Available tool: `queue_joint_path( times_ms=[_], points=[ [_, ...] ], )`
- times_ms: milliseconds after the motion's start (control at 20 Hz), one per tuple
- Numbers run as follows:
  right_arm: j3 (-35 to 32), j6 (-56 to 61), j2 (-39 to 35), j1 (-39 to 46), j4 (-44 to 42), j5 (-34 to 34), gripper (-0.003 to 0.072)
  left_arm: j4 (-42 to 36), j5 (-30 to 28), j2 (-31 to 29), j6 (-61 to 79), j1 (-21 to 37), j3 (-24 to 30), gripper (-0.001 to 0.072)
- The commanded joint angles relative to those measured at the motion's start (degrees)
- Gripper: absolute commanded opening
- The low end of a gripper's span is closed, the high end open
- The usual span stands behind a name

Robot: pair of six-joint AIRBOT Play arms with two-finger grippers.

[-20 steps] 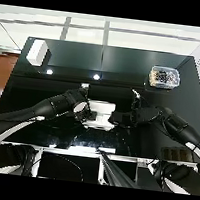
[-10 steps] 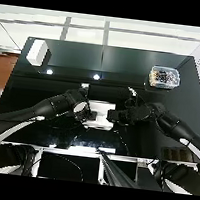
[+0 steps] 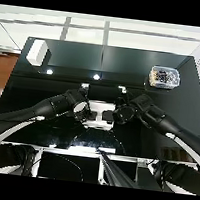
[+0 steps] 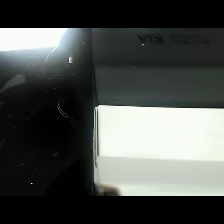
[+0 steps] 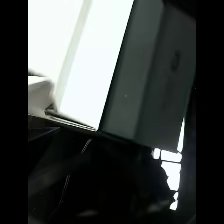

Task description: Fold the box and place the chain.

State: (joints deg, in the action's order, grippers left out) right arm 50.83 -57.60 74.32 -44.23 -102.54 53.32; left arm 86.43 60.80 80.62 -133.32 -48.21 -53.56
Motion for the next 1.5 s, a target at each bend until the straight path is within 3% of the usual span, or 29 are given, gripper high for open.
queue_joint_path(
  times_ms=[0, 100, 300, 450, 850, 1450],
  points=[
    [2.9, 5.3, 2.9, -2.9, 5.2, 3.8, 0.0329, -0.1, 0.2, 0.0, 0.0, 0.0, 0.0, 0.0028],
    [3.5, 7.4, 3.6, -3.3, 6.1, 4.9, 0.0294, -0.1, 0.2, 0.0, 0.0, 0.0, 0.0, 0.0028],
    [5.2, 10.9, 4.9, -3.3, 8.1, 5.5, 0.0293, -0.1, 0.2, 0.0, 0.0, 0.0, 0.0, 0.0028],
    [6.4, 11.8, 5.8, -3.3, 8.3, 5.7, 0.0195, -0.1, 0.8, 0.0, 0.0, 0.0, 0.0, 0.0028],
    [7.2, 12.4, 7.0, -3.3, 8.5, 8.9, 0.0197, -0.1, 0.8, 0.0, 0.0, 0.0, 0.0, 0.0028],
    [7.2, 12.5, 8.8, -3.3, 9.4, 8.3, 0.0198, -0.1, 0.8, 0.0, 0.0, 0.0, 0.0, 0.0028]
  ],
)
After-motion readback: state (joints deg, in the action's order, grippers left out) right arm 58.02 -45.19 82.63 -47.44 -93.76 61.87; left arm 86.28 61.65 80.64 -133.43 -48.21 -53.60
